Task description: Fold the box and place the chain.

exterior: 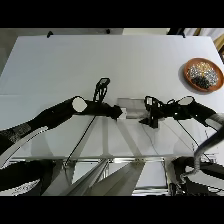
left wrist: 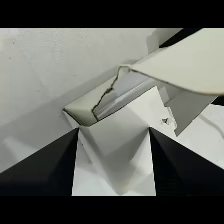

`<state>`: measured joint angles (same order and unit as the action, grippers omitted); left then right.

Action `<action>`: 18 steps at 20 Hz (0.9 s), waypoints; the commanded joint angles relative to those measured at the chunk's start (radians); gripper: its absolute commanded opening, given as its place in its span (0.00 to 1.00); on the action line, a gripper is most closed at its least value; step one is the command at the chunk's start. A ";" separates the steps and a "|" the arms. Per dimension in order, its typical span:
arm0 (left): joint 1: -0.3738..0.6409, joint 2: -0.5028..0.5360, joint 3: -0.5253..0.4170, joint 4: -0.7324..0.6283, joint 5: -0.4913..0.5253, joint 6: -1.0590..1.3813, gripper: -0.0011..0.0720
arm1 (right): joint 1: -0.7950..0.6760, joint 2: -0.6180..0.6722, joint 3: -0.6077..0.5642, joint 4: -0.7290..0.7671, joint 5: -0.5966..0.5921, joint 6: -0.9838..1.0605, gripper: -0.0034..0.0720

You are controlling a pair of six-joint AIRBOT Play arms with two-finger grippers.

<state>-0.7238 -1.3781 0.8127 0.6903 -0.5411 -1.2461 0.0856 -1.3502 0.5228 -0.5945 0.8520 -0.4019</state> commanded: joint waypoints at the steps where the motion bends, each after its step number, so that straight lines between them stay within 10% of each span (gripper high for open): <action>1: -0.021 -0.032 0.057 0.093 -0.032 -0.124 0.70 | 0.000 0.001 0.000 0.000 0.000 0.000 0.64; 18: -0.050 -0.103 0.227 0.388 -0.206 -0.480 0.69 | 0.000 0.001 0.000 0.000 0.000 0.000 0.64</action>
